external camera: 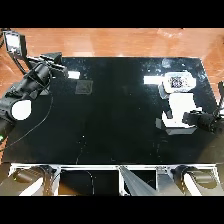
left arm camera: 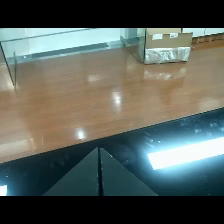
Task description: Fold the box and place the chain.
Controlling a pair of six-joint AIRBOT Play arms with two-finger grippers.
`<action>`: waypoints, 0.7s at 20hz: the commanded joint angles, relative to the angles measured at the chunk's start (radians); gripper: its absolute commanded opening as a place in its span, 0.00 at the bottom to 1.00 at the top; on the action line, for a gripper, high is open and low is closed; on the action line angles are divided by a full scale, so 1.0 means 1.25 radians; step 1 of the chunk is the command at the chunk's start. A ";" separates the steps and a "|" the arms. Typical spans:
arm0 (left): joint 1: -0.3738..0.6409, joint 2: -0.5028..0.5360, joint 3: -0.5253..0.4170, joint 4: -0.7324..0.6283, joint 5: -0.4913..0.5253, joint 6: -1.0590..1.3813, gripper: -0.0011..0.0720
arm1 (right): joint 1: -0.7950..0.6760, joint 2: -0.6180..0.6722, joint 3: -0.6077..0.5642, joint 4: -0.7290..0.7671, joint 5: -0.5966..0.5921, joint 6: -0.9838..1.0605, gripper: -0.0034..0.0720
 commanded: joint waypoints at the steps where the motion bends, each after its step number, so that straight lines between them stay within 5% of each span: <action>1: 0.000 0.000 0.000 0.000 0.000 0.000 0.05 | 0.000 0.000 -0.001 0.000 0.000 0.000 0.08; 14: 0.000 0.000 0.001 0.000 0.007 0.000 0.05 | 0.000 0.000 -0.001 0.000 0.000 0.000 0.08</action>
